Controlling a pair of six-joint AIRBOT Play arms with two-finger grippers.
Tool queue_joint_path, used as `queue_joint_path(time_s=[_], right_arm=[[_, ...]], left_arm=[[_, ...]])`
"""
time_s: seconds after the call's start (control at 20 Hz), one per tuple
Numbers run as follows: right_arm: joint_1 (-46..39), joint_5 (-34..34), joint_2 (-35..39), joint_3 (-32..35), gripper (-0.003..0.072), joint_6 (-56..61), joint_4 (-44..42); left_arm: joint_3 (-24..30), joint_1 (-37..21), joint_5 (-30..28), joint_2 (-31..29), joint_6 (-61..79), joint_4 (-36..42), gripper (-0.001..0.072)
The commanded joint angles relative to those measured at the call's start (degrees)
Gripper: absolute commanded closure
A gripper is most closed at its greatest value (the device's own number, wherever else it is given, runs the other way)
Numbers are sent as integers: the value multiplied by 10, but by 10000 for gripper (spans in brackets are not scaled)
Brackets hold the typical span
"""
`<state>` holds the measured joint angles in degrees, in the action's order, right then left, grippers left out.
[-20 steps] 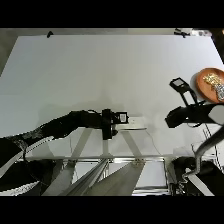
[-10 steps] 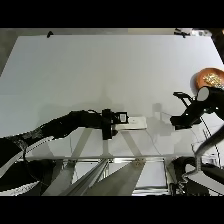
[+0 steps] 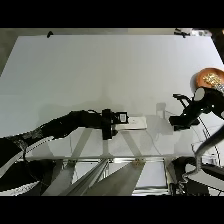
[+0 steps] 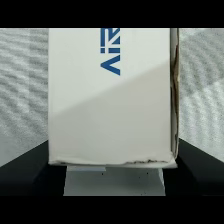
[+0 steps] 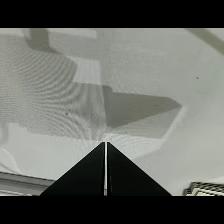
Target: Fold the box and place the chain.
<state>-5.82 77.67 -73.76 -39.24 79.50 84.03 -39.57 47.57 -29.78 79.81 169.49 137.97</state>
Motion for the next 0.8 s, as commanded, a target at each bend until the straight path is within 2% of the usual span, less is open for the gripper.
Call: queue_joint_path(time_s=[0.0,0.1,0.15,0.2,0.25,0.4,0.55,0.65,0.75], right_arm=[[0,-1,-1,0,669,0,-3],[0,-1,-1,0,669,0,-3],[0,-1,-1,0,669,0,-3],[0,-1,-1,0,669,0,-3],[0,-1,-1,0,669,0,-3],[0,-1,-1,0,669,0,-3],[0,-1,-1,0,669,0,-3],[0,-1,-1,0,669,0,-3],[0,-1,-1,0,669,0,-3]], left_arm=[[0,0,0,0,0,0,436],[0,0,3,0,0,0,444],[0,0,9,-2,0,0,487],[0,0,12,-8,0,0,624],[0,0,14,-16,0,0,698],[0,0,40,-47,0,2,699],[0,-7,105,-71,-37,0,699],[0,-24,141,-86,-69,0,699],[0,-53,150,-94,-90,-1,699]])
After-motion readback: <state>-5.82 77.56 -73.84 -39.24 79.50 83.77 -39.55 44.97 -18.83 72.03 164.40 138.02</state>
